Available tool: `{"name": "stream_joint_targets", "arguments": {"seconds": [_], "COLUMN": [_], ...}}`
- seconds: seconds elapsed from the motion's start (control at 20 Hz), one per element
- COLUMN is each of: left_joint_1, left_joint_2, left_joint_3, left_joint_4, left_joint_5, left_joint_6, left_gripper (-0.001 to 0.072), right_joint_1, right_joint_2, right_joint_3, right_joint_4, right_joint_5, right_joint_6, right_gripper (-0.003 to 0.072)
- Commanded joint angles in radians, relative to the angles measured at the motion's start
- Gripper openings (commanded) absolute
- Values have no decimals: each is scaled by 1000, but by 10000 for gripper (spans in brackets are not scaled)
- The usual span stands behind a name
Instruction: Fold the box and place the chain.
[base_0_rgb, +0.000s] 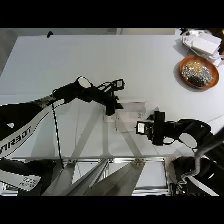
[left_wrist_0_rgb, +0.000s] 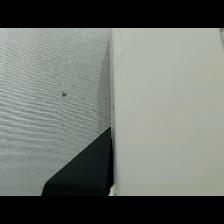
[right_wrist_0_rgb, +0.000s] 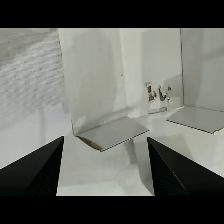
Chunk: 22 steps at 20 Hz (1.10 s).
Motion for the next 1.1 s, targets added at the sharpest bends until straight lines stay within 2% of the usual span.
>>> {"name": "stream_joint_targets", "arguments": {"seconds": [0.0, 0.2, 0.7, 0.8, 1.05], "left_joint_1": [0, 0, 0, 0, 0], "left_joint_2": [-1, -1, -1, -1, -1], "left_joint_3": [0, 0, 0, 0, 0], "left_joint_4": [0, 0, 0, 0, 0], "left_joint_5": [-3, -3, -3, -3, -3], "left_joint_6": [0, 0, 0, 0, 0], "left_gripper": [12, 12, 12, 12, 12], "right_joint_1": [1, 15, 57, 57, 57], "right_joint_2": [-7, -37, -41, -61, -103], "right_joint_3": [-18, -31, -76, -76, -76], "right_joint_4": [13, 33, 3, 3, 3], "right_joint_5": [-54, -67, -238, -241, -256], "right_joint_6": [-27, -103, -101, -100, -100], "right_gripper": [586, 586, 577, 549, 549]}}
